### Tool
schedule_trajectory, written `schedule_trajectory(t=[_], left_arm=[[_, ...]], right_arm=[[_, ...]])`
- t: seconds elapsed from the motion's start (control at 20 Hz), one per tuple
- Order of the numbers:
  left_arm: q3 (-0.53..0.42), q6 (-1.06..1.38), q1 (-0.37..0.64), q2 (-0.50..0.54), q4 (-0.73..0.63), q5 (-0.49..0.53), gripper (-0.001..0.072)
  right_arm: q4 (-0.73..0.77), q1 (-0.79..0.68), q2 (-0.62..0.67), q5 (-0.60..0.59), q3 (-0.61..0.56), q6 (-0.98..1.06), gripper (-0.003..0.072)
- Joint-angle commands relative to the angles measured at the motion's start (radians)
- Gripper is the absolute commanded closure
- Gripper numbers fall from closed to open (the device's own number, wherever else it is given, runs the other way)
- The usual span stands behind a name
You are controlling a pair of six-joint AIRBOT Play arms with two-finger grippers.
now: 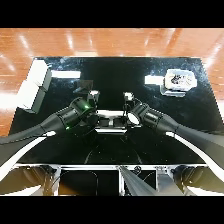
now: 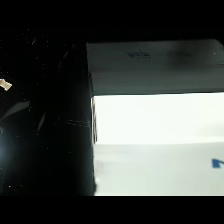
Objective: Fold the box and place the chain.
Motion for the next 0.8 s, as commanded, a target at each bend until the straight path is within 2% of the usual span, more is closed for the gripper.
schedule_trajectory(t=[0.0,0.05,0.1,0.15,0.2,0.25,0.75], left_arm=[[0.000,0.000,0.000,-0.001,0.002,-0.001,0.0691],[0.000,0.000,0.000,-0.001,0.002,-0.002,0.0691],[0.000,0.000,0.000,-0.001,0.002,-0.002,0.0691],[0.000,0.000,0.000,-0.001,0.002,-0.002,0.0691],[0.000,0.000,0.000,-0.001,0.002,-0.002,0.0691],[0.000,0.000,0.000,-0.001,0.002,-0.002,0.0691],[0.000,0.000,0.000,-0.001,0.002,-0.002,0.0691]], right_arm=[[0.011,0.001,0.001,0.022,0.013,-0.018,0.0656],[0.011,0.001,0.001,0.029,0.023,-0.026,0.0655],[0.011,-0.001,0.001,0.043,0.034,-0.037,0.0565],[0.011,-0.003,0.001,0.061,0.048,-0.051,0.0162],[0.011,-0.005,0.001,0.077,0.059,-0.063,0.0100],[0.010,-0.005,0.001,0.088,0.067,-0.074,0.0150],[0.003,-0.005,0.000,0.133,0.095,-0.077,0.0151]])
